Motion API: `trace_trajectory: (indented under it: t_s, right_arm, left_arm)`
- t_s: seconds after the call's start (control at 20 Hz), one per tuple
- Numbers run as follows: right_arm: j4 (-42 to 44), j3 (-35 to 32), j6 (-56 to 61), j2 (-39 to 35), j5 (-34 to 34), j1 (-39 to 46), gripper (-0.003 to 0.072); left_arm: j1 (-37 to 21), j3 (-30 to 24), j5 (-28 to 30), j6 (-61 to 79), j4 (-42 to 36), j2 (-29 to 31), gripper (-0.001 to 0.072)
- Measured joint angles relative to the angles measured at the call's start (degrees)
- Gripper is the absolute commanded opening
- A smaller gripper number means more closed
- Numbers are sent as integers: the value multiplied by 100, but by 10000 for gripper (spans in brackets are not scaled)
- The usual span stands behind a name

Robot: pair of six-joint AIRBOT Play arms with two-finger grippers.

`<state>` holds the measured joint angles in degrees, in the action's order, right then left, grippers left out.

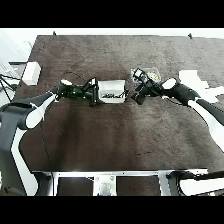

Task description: Fold the box and place the chain.

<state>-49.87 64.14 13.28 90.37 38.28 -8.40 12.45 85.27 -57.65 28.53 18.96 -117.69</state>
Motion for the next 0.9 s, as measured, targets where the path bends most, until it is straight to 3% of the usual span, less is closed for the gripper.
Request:
trace_trajectory:
  t_s: [0.3,0.55,0.75,0.9]
  right_arm:
    - [577,632,-1668,713,719,83,542]
    - [682,1104,-2116,1161,1102,79,539]
    - [702,1285,-2323,1384,1213,61,495]
    - [684,1419,-2404,1504,1241,39,298]
  left_arm:
    - [0,0,2,0,0,0,280]
    - [0,0,0,0,0,0,280]
    - [0,0,2,0,0,0,281]
    - [0,0,0,-2,0,0,280]
